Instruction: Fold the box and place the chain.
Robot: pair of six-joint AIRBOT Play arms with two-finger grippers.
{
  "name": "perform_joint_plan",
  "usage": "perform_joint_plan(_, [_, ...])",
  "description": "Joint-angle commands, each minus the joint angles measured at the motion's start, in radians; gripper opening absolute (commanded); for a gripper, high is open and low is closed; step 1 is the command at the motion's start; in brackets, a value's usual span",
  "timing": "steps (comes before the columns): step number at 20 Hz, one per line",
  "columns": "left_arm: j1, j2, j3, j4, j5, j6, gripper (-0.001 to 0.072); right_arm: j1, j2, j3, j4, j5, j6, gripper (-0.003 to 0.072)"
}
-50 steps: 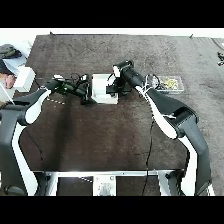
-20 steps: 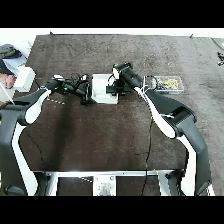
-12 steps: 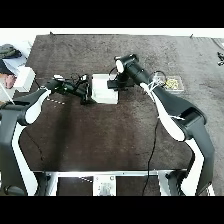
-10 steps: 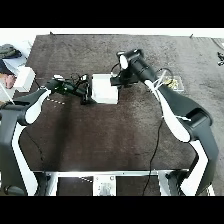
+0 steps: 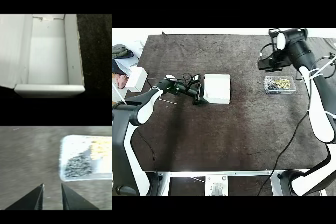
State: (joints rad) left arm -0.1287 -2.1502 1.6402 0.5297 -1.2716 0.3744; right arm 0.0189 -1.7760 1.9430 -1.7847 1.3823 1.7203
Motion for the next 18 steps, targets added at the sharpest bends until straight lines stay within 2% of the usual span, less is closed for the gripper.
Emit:
perform_joint_plan(1, [0.001,0.0,0.0,0.0,0.001,0.0,0.0243,-0.09,0.017,-0.08,0.008,-0.084,-0.039,0.029])
perform_joint_plan(4, [0.001,0.0,0.0,0.0,0.0,0.0,0.0243,-0.154,0.007,-0.15,0.08,-0.155,-0.071,0.0278])
perform_joint_plan(6, [0.001,0.0,0.0,0.0,0.0,0.0,0.0243,-0.187,-0.024,-0.165,0.151,-0.161,-0.106,0.0273])
perform_joint_plan(13, [0.001,0.0,0.0,0.0,0.0,0.0,0.0243,-0.198,-0.139,-0.166,0.158,-0.168,-0.139,0.0273])
perform_joint_plan(18, [0.001,0.0,0.0,0.0,0.0,0.0,0.0243,-0.198,-0.169,-0.166,0.168,-0.178,-0.154,0.0273])
